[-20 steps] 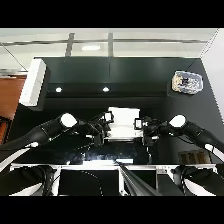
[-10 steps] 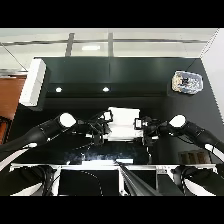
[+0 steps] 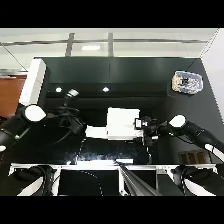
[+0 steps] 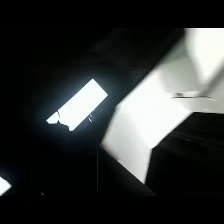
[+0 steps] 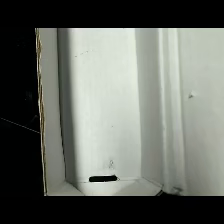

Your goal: Fold the box and place the chain.

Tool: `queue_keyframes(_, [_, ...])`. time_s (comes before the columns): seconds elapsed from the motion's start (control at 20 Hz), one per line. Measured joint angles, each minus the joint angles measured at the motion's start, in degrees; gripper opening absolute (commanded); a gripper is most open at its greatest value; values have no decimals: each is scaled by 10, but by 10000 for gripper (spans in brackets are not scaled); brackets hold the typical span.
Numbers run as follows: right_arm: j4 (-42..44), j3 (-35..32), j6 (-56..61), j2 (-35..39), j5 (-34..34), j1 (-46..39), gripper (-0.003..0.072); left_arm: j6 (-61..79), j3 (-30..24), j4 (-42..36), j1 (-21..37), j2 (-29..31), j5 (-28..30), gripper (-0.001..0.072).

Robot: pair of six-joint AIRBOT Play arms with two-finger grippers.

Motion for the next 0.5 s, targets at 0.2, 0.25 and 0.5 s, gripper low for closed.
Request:
queue_keyframes(0.2, [0, 0, 0, 0, 0, 0, 205, -157, -23, -24, 108, -25, -55, 29])
queue_keyframes(0.25, [0, 0, 0, 0, 0, 0, 205, -169, -32, -50, 125, -41, -67, 29])
queue_keyframes(0.5, [0, 0, 0, 0, 0, 0, 205, -166, -54, -162, 135, -129, -82, 29])
